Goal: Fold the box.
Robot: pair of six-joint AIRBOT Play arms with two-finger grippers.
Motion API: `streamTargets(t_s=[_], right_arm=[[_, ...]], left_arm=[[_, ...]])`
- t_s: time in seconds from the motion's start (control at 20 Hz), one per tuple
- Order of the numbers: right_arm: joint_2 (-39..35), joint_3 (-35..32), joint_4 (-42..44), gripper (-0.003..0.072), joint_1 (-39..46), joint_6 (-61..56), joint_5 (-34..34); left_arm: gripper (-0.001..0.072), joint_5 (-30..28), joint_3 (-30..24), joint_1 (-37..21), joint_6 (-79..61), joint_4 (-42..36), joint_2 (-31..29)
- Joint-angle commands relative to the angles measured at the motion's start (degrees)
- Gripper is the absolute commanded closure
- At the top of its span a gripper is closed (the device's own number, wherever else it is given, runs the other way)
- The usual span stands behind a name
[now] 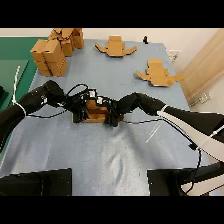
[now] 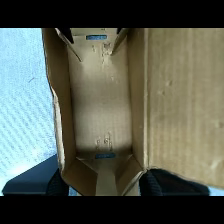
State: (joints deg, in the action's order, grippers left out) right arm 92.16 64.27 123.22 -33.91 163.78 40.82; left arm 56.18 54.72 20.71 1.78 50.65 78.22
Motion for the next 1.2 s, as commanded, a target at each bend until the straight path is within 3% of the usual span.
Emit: streamTargets(t_s=[0.0,0.15,0.2,0.25,0.35,0.55,0.75,0.9,1.15], right_arm=[[0.0,0.0,0.0,0.0341,0.0,0.0,0.0],[0.0,0.0,0.0,0.0341,0.0,0.0,0.0],[0.0,0.0,0.0,0.0341,0.0,0.0,0.0],[0.0,0.0,0.0,0.0341,0.0,0.0,0.1],[0.0,0.0,0.0,0.0341,0.0,0.0,0.1],[0.0,0.0,0.0,0.0341,0.0,0.0,0.2],[0.0,0.0,0.0,0.0342,0.0,0.0,0.2],[0.0,0.0,0.0,0.0341,0.0,0.0,0.2],[0.0,0.0,0.0,0.0341,0.0,0.0,0.2]], left_arm=[[0.0350,-0.2,0.0,0.0,0.1,-0.4,0.0],[0.0377,1.3,0.5,-0.1,2.6,6.0,-0.5],[0.0622,3.4,1.1,-0.5,5.5,10.1,-1.4],[0.0689,6.2,1.6,-0.9,7.2,13.9,-2.5],[0.0692,9.7,2.0,-3.5,11.6,14.9,-5.9],[0.0694,11.9,1.5,-15.4,15.0,-1.0,-12.5],[0.0693,10.3,-2.4,-25.0,36.1,-0.1,-9.0],[0.0691,9.7,-3.8,-24.5,45.2,-0.2,-1.4],[0.0690,5.2,-3.8,-18.8,46.1,-3.3,6.8]])
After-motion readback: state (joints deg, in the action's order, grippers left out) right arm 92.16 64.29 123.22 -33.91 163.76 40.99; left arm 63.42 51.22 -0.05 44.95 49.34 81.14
